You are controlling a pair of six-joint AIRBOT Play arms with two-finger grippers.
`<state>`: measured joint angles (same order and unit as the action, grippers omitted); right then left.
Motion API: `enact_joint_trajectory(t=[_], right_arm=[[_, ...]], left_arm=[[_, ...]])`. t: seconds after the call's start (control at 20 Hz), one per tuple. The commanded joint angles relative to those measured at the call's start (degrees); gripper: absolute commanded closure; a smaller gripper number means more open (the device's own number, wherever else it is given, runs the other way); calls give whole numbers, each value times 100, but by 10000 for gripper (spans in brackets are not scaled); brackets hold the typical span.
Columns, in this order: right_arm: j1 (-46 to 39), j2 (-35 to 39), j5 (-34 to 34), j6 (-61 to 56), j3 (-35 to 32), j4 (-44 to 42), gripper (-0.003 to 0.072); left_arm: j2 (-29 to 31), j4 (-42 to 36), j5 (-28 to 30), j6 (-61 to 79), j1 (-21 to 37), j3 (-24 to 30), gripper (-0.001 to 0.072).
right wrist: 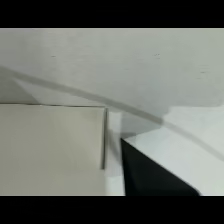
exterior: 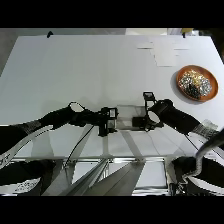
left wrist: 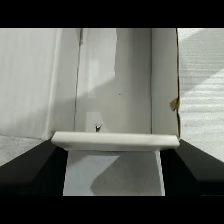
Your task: Fold the box and place the chain.
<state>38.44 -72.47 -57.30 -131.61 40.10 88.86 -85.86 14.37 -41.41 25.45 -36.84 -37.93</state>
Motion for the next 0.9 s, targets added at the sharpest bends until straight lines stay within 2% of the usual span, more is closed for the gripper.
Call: enact_joint_trajectory(t=[0.0, 0.2, 0.3, 0.35, 0.6, 0.7, 0.85], right_arm=[[4, 153, 92, -52, 9, -55, 386], [0, 470, 26, -52, 9, 4, 381], [0, 649, -120, 15, 9, 7, 294], [0, 726, -232, 15, 9, 15, 274], [0, 1366, -859, 944, 44, 111, 274], [-81, 1663, -1180, 1510, 328, 133, 274], [-686, 1781, -1716, 2444, 1266, 236, 275]], left_arm=[[4, 2, 2, 2, 2, 0, 504], [4, 0, 2, 2, 2, 0, 504], [4, 2, 2, 2, 2, 0, 504], [4, 0, 4, 2, 2, 0, 504], [4, 0, 4, 2, 2, 0, 504], [4, 2, 2, 2, 2, 0, 504], [4, 2, 2, 4, 2, 0, 504]])
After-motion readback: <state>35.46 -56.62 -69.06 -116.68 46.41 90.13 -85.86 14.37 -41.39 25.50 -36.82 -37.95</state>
